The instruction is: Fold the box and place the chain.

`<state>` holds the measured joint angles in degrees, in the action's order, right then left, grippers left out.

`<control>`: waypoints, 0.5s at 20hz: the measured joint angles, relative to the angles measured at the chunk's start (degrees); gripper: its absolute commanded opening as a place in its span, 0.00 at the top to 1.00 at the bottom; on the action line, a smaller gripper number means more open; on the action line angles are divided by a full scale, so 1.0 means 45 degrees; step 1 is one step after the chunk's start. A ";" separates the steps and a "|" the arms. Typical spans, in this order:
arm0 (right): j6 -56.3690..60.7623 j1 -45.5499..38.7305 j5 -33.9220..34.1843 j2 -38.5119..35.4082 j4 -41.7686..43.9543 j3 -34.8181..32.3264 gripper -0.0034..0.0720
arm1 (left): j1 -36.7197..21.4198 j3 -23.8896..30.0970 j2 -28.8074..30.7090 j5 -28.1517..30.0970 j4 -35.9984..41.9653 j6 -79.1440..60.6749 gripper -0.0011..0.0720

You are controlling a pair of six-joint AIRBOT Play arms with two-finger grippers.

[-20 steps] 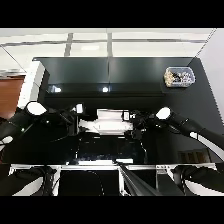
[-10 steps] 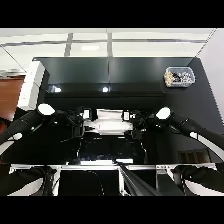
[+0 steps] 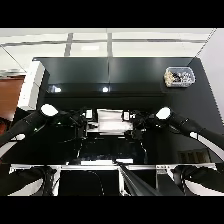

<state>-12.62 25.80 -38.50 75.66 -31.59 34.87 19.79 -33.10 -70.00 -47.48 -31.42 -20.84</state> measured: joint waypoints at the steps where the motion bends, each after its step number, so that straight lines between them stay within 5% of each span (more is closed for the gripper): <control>1: 0.0000 0.0000 0.0000 0.0000 0.0000 0.0000 0.79 | 0.0019 0.0000 -0.0024 0.0015 0.0102 0.0117 0.69; 10: 0.0000 0.0000 -0.0005 0.0000 0.0000 0.0000 0.79 | 0.0617 -0.0083 -0.0733 0.0379 0.1496 0.0345 0.69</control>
<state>-12.62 25.80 -38.52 75.66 -31.59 34.87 22.57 -33.47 -73.30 -45.78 -24.69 -19.29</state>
